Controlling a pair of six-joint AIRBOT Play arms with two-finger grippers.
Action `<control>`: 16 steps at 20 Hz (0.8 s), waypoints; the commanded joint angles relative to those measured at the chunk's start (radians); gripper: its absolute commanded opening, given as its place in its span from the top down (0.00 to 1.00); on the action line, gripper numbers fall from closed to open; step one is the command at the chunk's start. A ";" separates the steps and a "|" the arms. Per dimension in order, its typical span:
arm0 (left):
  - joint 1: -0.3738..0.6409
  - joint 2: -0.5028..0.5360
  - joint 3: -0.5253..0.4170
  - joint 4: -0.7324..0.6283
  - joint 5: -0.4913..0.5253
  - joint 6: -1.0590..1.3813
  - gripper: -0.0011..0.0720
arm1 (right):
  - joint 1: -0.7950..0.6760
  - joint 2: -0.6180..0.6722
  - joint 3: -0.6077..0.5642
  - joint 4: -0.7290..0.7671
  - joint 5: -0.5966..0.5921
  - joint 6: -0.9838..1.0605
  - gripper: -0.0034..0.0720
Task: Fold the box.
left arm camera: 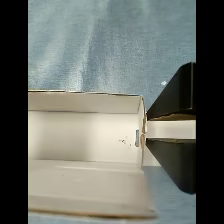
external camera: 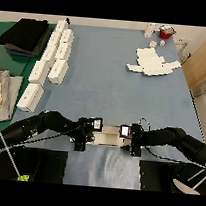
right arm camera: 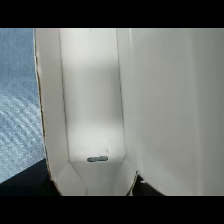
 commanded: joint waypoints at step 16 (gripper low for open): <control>-0.087 -0.043 0.000 -0.059 0.151 0.009 0.18 | 0.001 0.000 0.000 0.000 0.000 0.000 0.38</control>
